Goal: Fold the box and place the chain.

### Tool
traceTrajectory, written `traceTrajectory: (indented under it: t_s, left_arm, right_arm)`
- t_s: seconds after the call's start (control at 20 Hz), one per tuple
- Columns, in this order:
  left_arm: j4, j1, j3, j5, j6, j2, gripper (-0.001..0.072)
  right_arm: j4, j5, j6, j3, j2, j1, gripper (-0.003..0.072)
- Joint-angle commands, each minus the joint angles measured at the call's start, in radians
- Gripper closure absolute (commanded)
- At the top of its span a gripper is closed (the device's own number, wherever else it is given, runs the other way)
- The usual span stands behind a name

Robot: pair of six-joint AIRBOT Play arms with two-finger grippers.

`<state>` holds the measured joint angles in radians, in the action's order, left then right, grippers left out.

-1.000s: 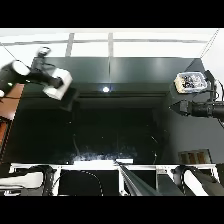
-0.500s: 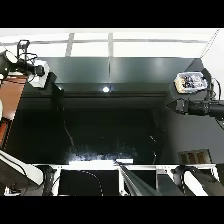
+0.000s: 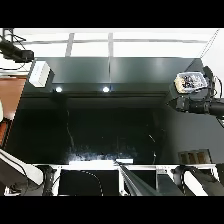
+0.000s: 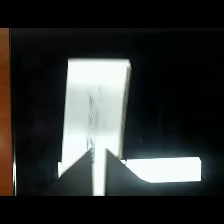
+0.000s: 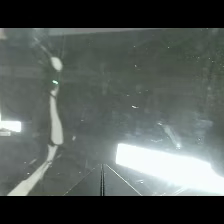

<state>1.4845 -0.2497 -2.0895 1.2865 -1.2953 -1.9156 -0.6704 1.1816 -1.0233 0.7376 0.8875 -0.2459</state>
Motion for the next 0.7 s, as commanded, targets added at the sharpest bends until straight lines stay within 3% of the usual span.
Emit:
traceTrajectory:
  t_s: [0.0,0.1,0.2,0.3,0.4,0.5,0.65]
  left_arm:
    - [-0.062,0.003,0.128,0.28,-0.098,0.175,0.0687]
    - [-0.136,0.027,0.406,0.22,-0.105,0.372,0.0688]
    - [-0.209,0.073,0.765,-0.01,-0.097,0.63,0.0687]
    - [-0.266,0.132,1.144,-0.266,-0.048,0.906,0.0687]
    - [-0.27,0.169,1.415,-0.409,-0.042,1.115,0.0684]
    - [-0.27,0.171,1.579,-0.437,-0.044,1.273,0.0684]
    - [-0.269,0.171,1.632,-0.428,-0.043,1.382,0.0683]
  right_arm:
    - [-0.021,0.067,0.006,0.029,-0.011,0.0,0.0674]
    - [-0.079,0.072,0.009,0.029,-0.04,0.001,0.0676]
    - [-0.136,0.0,0.054,0.017,-0.099,0.001,0.0678]
    - [-0.154,-0.227,0.122,-0.056,-0.174,0.001,0.0678]
    - [-0.151,-0.425,0.131,-0.15,-0.195,0.001,0.0675]
    - [-0.164,-0.502,0.131,-0.197,-0.192,0.0,0.0672]
    - [-0.169,-0.473,0.13,-0.198,-0.192,0.0,0.0671]
